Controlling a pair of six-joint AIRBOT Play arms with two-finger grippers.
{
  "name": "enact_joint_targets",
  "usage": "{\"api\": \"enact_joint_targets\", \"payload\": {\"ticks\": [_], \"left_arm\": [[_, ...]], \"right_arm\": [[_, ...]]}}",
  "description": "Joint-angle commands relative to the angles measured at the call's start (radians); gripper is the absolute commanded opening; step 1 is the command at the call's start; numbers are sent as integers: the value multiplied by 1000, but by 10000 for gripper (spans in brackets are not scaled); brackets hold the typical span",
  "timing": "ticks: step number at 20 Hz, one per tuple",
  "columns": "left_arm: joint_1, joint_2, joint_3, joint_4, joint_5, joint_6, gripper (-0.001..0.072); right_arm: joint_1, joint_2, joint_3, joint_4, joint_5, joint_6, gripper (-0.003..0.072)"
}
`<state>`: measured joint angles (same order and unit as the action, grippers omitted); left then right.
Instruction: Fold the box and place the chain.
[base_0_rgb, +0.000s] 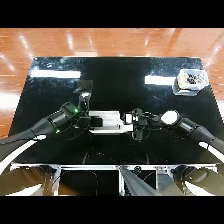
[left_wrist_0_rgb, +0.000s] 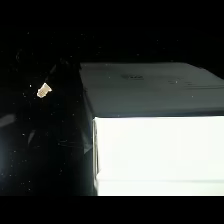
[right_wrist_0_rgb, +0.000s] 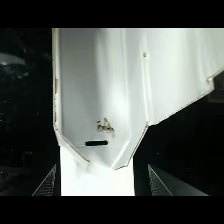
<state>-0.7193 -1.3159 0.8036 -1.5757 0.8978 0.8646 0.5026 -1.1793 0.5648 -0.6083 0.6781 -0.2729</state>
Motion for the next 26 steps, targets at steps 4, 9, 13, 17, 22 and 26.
{"api": "enact_joint_targets", "payload": {"ticks": [4, 9, 13, 17, 22, 26], "left_arm": [[0, -1, 0, 1, -5, 0, 23], [0, -1, 0, 0, -5, 0, 23], [-1, -1, 0, 0, -5, 0, 23], [-1, -1, 0, 0, -5, 0, 23], [-1, -1, 0, 0, -5, 0, 23], [-1, -1, 0, 0, -5, 0, 23]], "right_arm": [[33, -2, 1, 25, -21, -3, 489], [82, -8, 1, 33, -54, -19, 61], [101, -20, 2, 60, -98, -19, 61], [103, -28, 3, 118, -106, -33, 61], [77, -27, 3, 11, -43, 43, 81], [-9, -27, 3, -83, 52, 182, 459]]}}
